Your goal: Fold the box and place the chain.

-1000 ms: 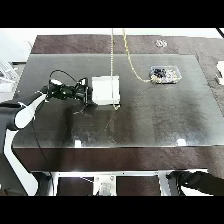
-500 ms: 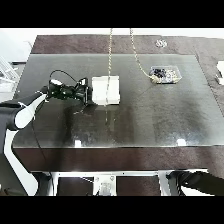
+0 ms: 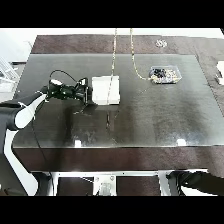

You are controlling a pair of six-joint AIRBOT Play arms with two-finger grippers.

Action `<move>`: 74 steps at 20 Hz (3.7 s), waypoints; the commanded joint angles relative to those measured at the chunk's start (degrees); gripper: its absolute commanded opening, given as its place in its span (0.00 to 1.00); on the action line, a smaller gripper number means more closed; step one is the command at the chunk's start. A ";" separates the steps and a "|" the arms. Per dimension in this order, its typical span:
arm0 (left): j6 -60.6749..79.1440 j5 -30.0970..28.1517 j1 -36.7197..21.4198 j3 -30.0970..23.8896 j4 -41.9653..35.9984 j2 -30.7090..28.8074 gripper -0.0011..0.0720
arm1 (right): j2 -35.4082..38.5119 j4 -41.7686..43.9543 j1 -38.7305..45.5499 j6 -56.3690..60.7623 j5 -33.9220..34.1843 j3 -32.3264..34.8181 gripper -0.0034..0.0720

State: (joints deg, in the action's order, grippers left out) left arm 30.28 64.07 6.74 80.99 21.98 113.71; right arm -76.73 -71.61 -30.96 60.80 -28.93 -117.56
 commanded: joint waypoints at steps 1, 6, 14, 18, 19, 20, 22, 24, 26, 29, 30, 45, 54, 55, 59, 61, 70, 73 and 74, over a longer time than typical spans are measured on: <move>0.02 0.00 -0.04 0.02 0.00 -0.04 0.58 | -0.76 0.02 -0.02 -1.31 5.09 0.00 0.06; 0.02 -0.02 -0.02 0.02 0.00 -0.04 0.58 | -1.09 0.02 -0.02 -1.33 5.55 0.42 0.06; 0.02 -0.02 -0.02 0.02 0.00 -0.04 0.58 | -1.16 0.02 -0.02 -2.97 12.70 0.76 0.06; 0.02 0.00 -0.02 0.02 0.00 -0.04 0.58 | -1.51 0.04 -0.02 -2.95 12.79 1.01 0.06; 0.02 0.00 -0.02 0.02 0.00 -0.04 0.58 | -1.55 0.04 -0.02 -2.89 12.52 1.03 0.06; 0.02 -0.02 -0.02 0.02 0.00 -0.04 0.58 | -1.55 0.07 -0.02 -2.78 12.11 1.03 0.06; 0.02 0.00 -0.02 0.02 0.00 -0.04 0.58 | -1.55 0.11 -0.02 -2.71 10.23 1.03 0.06; 0.02 -0.02 -0.02 0.02 0.00 -0.04 0.58 | -1.53 0.24 -0.02 -1.20 7.21 1.03 0.06; 0.02 -0.02 -0.02 0.02 0.00 -0.04 0.58 | -1.53 0.24 -0.02 -0.72 3.21 1.03 0.06; 0.02 -0.02 -0.02 0.02 0.00 -0.04 0.58 | -1.53 0.24 -0.02 1.64 -3.26 1.44 0.06; 0.02 0.00 -0.02 0.02 0.00 -0.04 0.58 | -1.53 0.24 -0.02 2.25 -5.05 1.90 0.06; 0.02 0.00 -0.04 0.02 0.00 -0.04 0.58 | -1.55 0.74 0.02 8.04 -12.28 21.66 0.07; 0.02 0.00 -0.04 0.02 0.00 -0.02 0.58 | -2.78 5.05 0.50 8.02 -5.77 39.98 0.06; 0.00 0.00 -0.04 0.02 -0.02 -0.04 0.58 | -3.23 5.51 0.81 8.02 -5.79 41.27 0.06; 0.02 0.00 -0.02 0.02 -0.04 -0.04 0.58 | -4.31 5.62 0.81 8.00 -5.14 46.45 0.07; 0.02 0.00 -0.02 0.02 -0.02 -0.04 0.58 | -4.33 5.62 0.81 8.00 -5.16 48.28 0.07; 0.02 0.00 -0.02 0.02 -0.04 -0.04 0.58 | -4.37 5.38 2.32 7.76 -3.85 49.68 0.51; 0.02 0.00 -0.02 0.02 -0.04 -0.04 0.58 | -4.00 5.42 4.87 7.82 -2.23 49.66 0.51; 0.02 0.00 -0.04 0.02 -0.04 -0.04 0.58 | -3.21 5.42 6.01 7.85 -2.86 49.70 0.51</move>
State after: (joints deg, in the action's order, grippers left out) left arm 30.28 64.07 6.74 80.99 21.96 113.71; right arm -80.77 -66.22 -27.11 68.64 -32.25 -67.92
